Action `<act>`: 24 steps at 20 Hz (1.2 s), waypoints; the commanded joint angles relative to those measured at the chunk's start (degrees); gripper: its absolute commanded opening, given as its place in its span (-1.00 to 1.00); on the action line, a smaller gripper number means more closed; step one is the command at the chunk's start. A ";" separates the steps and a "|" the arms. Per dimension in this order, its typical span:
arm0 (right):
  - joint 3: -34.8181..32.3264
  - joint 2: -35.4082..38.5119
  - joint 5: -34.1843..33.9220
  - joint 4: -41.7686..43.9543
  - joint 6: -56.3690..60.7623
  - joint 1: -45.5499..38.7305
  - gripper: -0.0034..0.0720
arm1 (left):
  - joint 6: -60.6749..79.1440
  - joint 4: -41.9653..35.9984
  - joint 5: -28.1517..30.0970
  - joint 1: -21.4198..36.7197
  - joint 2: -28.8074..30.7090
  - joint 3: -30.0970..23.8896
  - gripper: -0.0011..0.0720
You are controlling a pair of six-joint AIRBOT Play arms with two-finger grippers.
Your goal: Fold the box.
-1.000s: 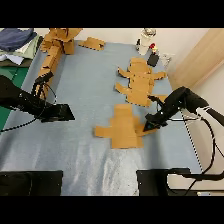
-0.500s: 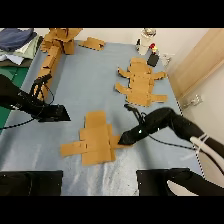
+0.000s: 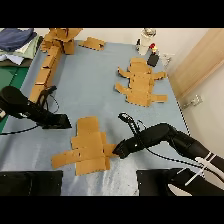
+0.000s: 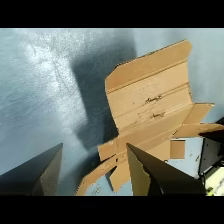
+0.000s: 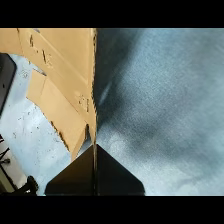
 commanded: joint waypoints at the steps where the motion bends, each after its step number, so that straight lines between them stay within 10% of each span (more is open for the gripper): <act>1: -0.28 0.50 0.87 -0.13 0.44 0.85 -0.91 | 9.44 -8.92 2.32 0.04 -4.44 -2.89 0.67; 15: -0.28 0.50 -1.33 -0.59 0.98 0.85 -0.91 | 36.65 -31.08 -12.07 0.17 -26.84 1.70 0.66; 17: -0.28 0.50 -1.33 -0.81 1.66 0.85 -0.91 | 37.83 -30.10 -15.04 0.17 -28.04 1.68 0.17; 24: -0.28 0.50 -1.36 -1.88 2.49 0.85 -0.91 | 38.80 -28.96 -17.51 0.68 -28.70 1.66 0.07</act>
